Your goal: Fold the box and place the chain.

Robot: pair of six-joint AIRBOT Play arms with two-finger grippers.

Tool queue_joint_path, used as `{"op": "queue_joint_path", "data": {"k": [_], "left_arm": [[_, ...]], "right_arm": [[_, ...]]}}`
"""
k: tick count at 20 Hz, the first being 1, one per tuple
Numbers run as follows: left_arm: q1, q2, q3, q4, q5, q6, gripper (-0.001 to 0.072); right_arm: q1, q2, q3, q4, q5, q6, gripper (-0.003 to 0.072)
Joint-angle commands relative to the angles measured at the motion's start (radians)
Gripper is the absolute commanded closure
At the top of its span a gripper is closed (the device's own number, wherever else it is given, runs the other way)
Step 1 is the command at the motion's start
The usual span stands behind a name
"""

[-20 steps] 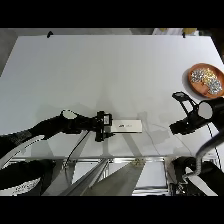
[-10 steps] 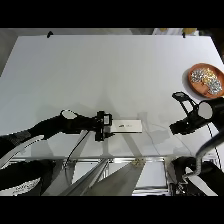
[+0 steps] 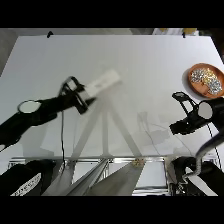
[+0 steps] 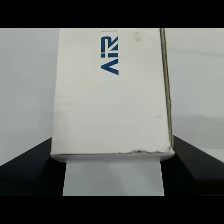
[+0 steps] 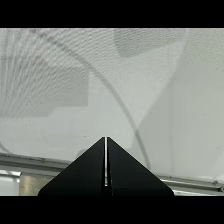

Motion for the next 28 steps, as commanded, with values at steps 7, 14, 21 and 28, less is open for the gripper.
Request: {"op": "queue_joint_path", "data": {"k": [7, 14, 21, 28], "left_arm": [[0.517, 0.114, -0.042, 0.538, 0.055, -0.645, 0.0438], [0.554, -0.051, -0.043, 0.76, -0.204, -0.882, 0.0437], [0.552, -0.166, -0.043, 0.893, -0.294, -1.03, 0.0158], [0.552, -0.036, -0.043, 0.918, -0.279, -1.038, 0.0014]], "right_arm": [[0.0, 0.001, 0.0, 0.0, 0.0, 0.0, 0.0671], [0.0, 0.001, 0.0, 0.0, 0.0, 0.0, 0.0671], [0.0, 0.001, 0.0, 0.0, 0.0, 0.0, 0.0671], [0.0, 0.001, 0.0, 0.0, 0.0, 0.0, 0.0671]]}}
